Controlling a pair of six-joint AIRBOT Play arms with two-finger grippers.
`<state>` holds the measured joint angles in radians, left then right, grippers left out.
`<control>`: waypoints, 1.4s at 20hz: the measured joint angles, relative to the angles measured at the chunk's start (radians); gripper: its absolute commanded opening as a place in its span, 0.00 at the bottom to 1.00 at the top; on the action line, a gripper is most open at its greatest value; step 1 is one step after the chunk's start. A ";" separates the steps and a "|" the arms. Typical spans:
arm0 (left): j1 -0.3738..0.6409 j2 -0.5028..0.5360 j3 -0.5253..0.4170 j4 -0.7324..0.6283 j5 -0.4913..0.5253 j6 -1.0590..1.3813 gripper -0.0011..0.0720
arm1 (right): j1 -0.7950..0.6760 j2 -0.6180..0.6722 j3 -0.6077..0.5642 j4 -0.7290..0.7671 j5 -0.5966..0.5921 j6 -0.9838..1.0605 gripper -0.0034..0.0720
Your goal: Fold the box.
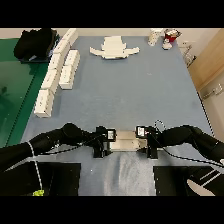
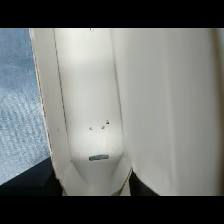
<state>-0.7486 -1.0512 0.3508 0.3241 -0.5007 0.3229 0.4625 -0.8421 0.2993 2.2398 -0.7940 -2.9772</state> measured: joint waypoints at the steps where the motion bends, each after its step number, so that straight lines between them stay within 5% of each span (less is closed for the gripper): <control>1: -0.001 -0.001 0.001 0.001 0.004 -0.006 0.98 | 0.000 0.000 0.000 0.000 0.000 0.000 0.67; 3: -0.003 -0.002 0.002 0.002 0.014 -0.014 0.90 | 0.000 0.000 0.000 0.000 0.000 0.000 0.67; 4: -0.005 -0.002 0.002 0.004 0.017 -0.019 0.71 | 0.000 0.000 0.000 0.000 0.000 0.000 0.67; 5: -0.005 -0.003 0.003 0.005 0.017 -0.019 0.66 | 0.000 0.000 0.000 0.000 0.000 0.000 0.67; 28: -0.006 -0.010 0.010 0.020 0.021 -0.044 0.67 | 0.000 0.000 0.001 -0.046 0.000 0.000 0.67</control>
<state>-0.7547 -1.0615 0.3603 0.3439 -0.4797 0.2787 0.4625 -0.8417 0.3000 2.1941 -0.7937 -2.9772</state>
